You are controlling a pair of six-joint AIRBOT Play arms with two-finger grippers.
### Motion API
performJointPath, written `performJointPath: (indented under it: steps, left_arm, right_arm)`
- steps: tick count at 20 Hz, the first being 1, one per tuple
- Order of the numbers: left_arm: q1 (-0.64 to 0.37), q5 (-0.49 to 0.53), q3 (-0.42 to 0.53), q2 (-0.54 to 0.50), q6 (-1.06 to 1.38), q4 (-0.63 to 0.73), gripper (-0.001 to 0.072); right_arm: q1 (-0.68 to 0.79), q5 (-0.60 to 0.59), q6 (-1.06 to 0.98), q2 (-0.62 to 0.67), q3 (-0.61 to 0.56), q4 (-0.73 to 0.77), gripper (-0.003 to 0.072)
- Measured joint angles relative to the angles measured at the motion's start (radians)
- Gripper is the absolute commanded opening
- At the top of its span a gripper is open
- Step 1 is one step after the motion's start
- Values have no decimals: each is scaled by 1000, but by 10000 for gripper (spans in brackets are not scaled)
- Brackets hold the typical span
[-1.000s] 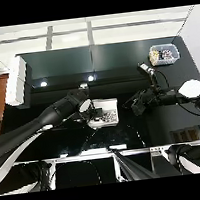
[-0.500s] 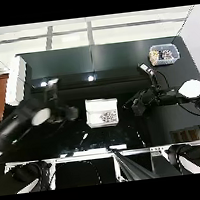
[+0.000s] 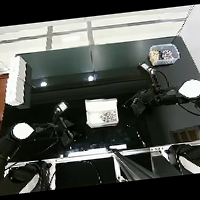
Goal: Fold the box and place the chain.
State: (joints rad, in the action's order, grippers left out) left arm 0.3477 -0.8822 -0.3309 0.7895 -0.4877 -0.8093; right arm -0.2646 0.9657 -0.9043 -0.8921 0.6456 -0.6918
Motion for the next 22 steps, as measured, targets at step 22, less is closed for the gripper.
performJointPath:
  steps: [22]
  left_arm:
    - [29,35,-214,455,792,278,713]
  right_arm:
    - [0,-11,-35,0,0,6,332]
